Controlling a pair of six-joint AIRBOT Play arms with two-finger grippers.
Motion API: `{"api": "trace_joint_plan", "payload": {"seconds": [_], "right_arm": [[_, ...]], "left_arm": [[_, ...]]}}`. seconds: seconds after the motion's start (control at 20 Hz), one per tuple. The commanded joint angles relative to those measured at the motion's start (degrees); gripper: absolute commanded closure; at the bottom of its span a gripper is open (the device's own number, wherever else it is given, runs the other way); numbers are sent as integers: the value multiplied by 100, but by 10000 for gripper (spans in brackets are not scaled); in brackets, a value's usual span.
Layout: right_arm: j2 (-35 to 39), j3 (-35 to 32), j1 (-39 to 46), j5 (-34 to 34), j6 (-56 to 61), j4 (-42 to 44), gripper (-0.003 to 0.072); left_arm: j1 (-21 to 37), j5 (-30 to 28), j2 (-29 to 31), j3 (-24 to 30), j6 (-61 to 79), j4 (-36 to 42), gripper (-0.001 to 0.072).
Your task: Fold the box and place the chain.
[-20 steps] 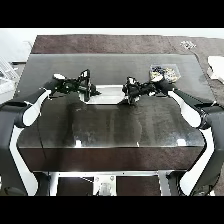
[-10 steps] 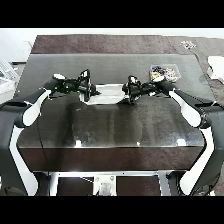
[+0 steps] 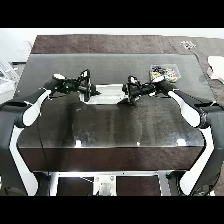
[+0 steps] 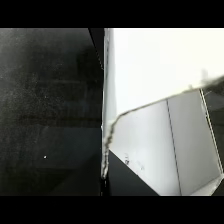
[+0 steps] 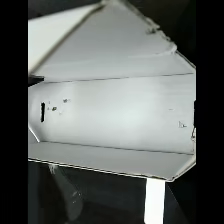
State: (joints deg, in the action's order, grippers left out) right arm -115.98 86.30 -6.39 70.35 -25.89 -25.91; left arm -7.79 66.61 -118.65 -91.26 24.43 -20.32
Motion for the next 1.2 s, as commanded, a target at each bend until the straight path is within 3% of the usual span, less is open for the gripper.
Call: {"api": "trace_joint_plan", "payload": {"seconds": [0.0, 1.15], "right_arm": [[-15, 4, -7, 55, 39, -24, 80], [-37, 7, -42, 83, 15, -136, 131]], "left_arm": [[2, 0, -4, 2, 0, 0, 688], [2, 0, -4, 2, 0, 0, 689]]}}
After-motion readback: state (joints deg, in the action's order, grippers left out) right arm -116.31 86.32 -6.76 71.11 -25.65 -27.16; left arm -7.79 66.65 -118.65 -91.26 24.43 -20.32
